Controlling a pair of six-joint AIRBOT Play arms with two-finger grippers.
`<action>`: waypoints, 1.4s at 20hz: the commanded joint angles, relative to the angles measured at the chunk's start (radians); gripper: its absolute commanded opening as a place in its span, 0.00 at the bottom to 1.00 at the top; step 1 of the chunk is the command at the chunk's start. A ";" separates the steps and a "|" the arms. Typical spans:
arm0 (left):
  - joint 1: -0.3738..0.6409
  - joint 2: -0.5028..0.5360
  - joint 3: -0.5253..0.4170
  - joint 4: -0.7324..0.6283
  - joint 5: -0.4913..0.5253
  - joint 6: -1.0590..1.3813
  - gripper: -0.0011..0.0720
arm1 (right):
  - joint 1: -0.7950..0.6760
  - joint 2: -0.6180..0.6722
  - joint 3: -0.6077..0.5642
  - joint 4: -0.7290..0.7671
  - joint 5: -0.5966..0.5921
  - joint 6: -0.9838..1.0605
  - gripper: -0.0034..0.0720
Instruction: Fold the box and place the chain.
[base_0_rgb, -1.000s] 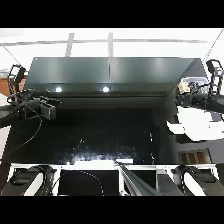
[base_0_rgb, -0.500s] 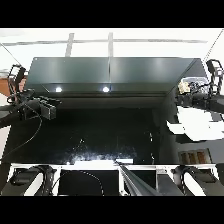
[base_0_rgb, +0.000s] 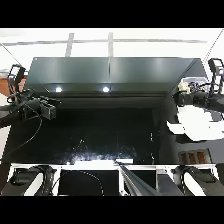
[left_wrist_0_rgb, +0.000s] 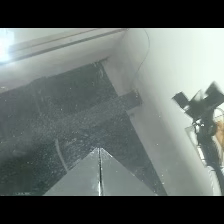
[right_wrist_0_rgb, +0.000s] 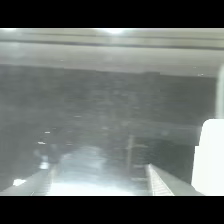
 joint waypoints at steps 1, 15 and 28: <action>0.001 0.000 0.000 0.000 0.002 -0.003 0.21 | -0.014 -0.001 0.000 -0.200 -0.010 0.115 0.99; -0.001 0.000 0.000 0.000 0.029 -0.063 0.99 | -0.996 -0.370 0.090 -0.043 -0.047 0.058 0.99; -0.001 0.000 0.000 0.011 0.084 -0.063 0.98 | -1.067 -0.925 0.589 0.137 0.607 -0.297 0.99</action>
